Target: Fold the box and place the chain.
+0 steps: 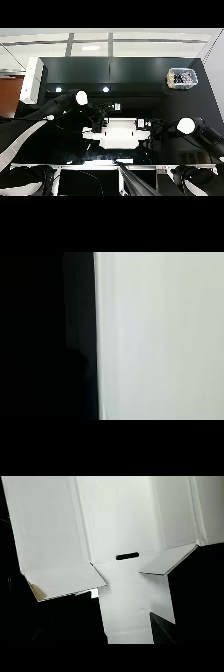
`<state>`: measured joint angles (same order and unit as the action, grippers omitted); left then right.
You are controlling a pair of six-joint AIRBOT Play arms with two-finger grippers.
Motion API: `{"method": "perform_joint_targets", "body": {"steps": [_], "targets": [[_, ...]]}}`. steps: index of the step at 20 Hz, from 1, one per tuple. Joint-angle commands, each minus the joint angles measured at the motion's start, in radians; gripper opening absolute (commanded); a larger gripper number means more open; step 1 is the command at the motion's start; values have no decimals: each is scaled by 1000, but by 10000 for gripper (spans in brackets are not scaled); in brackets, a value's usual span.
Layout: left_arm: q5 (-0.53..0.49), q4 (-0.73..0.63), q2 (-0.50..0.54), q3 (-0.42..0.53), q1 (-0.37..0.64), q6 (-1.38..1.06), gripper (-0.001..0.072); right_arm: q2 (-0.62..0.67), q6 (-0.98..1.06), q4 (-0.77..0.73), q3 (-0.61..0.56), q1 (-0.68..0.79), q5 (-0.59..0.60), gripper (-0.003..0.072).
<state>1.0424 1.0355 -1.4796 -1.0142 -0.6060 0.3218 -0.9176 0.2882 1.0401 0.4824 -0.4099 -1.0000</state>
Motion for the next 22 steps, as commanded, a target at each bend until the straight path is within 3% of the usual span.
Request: {"method": "perform_joint_targets", "body": {"steps": [1,8,13,22], "targets": [[1,1,0,4,-2,0,22,0,-70,-61,-30,-41,-3,707],[0,0,0,4,-2,0,22,-10,-76,-85,-69,-194,216,706],[-2,0,0,4,-2,0,23,-19,-63,-183,-69,-207,302,706],[-2,0,0,3,-2,0,23,32,-38,-175,-24,-22,299,706]]}}
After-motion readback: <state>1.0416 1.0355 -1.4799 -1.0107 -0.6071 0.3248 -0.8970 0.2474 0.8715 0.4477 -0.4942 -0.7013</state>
